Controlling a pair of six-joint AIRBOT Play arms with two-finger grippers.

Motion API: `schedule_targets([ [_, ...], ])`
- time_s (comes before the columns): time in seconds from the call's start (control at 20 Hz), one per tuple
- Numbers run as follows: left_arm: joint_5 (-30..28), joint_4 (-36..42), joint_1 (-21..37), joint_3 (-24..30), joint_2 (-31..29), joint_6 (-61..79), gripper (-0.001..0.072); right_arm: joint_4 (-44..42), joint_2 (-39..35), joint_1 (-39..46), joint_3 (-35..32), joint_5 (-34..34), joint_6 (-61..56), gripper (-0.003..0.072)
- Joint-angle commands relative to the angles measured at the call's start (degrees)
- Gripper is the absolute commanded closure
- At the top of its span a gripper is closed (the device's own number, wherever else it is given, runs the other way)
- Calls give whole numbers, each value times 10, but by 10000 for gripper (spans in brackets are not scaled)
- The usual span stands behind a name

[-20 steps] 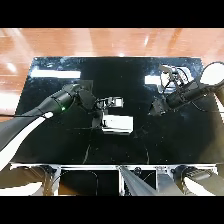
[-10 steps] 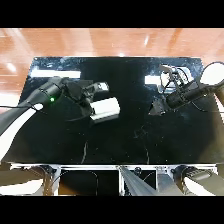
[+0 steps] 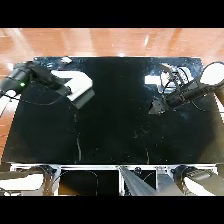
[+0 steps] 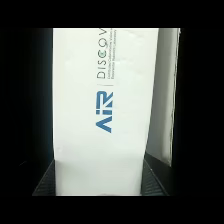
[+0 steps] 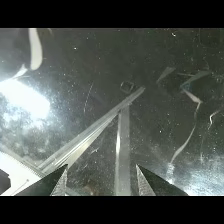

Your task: Fold the box and place the chain.

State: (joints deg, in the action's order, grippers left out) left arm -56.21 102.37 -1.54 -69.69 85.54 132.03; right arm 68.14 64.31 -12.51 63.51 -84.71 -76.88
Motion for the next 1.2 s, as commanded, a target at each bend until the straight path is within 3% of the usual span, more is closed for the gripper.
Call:
schedule_targets([
  [0.0,34,-6,99,-18,18,-59,685,-2,0,0,0,3,0,158],
  [0.3,-23,-10,213,-149,124,-139,684,-6,0,0,0,4,-3,158],
  [0.7,-75,-41,229,-323,251,-155,684,-8,0,0,0,16,-50,158],
  [1.15,-65,-99,229,-343,268,-155,665,-17,0,0,0,40,-61,158],
])
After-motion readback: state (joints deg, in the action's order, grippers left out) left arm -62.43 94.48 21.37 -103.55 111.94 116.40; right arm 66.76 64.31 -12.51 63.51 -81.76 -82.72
